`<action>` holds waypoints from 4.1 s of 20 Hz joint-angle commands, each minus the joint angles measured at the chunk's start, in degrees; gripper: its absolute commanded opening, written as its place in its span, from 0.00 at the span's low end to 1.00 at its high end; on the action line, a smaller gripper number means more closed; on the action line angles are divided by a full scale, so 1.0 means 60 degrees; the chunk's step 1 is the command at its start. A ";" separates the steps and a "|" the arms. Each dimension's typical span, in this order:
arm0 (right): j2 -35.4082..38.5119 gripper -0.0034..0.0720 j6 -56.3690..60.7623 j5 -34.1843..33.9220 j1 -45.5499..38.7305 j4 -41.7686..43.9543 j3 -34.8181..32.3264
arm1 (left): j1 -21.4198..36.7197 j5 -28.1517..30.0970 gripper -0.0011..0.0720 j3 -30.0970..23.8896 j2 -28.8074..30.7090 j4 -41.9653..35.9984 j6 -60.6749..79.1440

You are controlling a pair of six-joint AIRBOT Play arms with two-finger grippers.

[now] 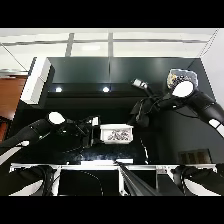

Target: Fold the box and place the chain.

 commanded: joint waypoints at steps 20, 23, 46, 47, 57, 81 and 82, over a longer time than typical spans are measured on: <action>-0.0055 0.60 -0.0186 -0.0157 0.1581 -0.1111 -0.0433 | 0.0000 0.0029 0.55 0.0007 -0.0007 0.0004 -0.0091; -0.0055 0.60 -0.0120 0.0011 0.1585 -0.0973 -0.0433 | 0.0000 0.0029 0.55 0.0007 -0.0007 0.0007 -0.0091; -0.0062 0.44 0.0324 -0.0076 0.1657 -0.1166 -0.0747 | 0.0000 0.0033 0.55 0.0007 -0.0007 0.0007 -0.0091; -0.0062 0.44 0.0324 -0.0095 0.1657 -0.1169 -0.0747 | 0.0000 0.0033 0.55 0.0007 -0.0007 0.0007 -0.0091; 0.0284 0.44 0.0357 -0.0011 0.1628 -0.1923 -0.0714 | 0.0000 0.0029 0.55 0.0007 -0.0007 0.0007 -0.0091; 0.1566 0.06 0.4379 0.1435 -0.0007 0.1071 -0.0947 | 0.0000 0.0033 0.55 0.0007 -0.0007 0.0007 -0.0091; 0.1475 0.06 0.4841 0.1293 0.0131 0.1443 -0.1180 | 0.0000 0.0029 0.55 0.0007 -0.0007 0.0007 -0.0091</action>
